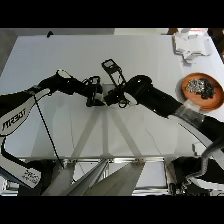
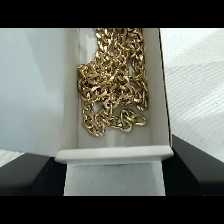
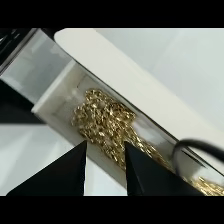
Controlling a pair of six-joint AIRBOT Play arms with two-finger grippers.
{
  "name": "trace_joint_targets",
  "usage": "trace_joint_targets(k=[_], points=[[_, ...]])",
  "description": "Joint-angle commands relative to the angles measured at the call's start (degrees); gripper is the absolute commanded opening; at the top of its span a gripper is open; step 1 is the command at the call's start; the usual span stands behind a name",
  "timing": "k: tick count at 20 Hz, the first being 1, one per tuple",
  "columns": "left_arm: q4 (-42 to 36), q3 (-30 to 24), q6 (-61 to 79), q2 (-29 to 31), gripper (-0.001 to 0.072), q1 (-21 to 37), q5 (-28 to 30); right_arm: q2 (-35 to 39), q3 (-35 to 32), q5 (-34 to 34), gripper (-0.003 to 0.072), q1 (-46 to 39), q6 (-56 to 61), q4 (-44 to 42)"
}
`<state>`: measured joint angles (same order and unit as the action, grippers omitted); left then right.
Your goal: Fold the box and place the chain.
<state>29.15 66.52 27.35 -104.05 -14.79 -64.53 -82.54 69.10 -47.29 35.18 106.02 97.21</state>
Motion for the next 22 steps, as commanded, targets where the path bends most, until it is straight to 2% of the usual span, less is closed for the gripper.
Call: trace_joint_targets(k=[1,5,10,13,16,17,19,22], points=[[0.02,0.00,0.02,0.02,0.0187,0.04,0.00,6.25,0.00,-5.77,0.0267,0.04,-7.15,0.44],[0.02,0.00,0.02,0.02,0.0187,0.04,0.00,14.91,-0.02,-15.39,0.0278,0.02,-13.94,6.49],[0.02,0.00,0.02,0.02,0.0187,0.04,0.02,17.53,-1.29,-20.55,0.0280,-8.09,-22.34,3.28],[0.02,0.00,0.02,0.02,0.0187,0.07,0.00,17.53,-7.13,-17.55,0.0280,-15.52,-29.53,-2.91],[0.02,0.00,0.02,0.02,0.0187,0.04,0.00,17.22,-15.87,-6.71,0.0298,-21.77,-42.93,-10.99],[0.02,0.00,0.02,0.02,0.0187,0.07,0.00,16.37,-18.01,-3.72,0.0346,-24.00,-50.16,-15.19],[0.02,0.00,0.02,0.02,0.0187,0.04,0.00,12.50,-18.99,-2.36,0.0460,-27.93,-65.64,-23.30],[0.02,0.00,0.02,0.02,0.0187,0.04,0.00,5.64,-18.99,-1.66,0.0481,-30.69,-85.74,-30.23]])
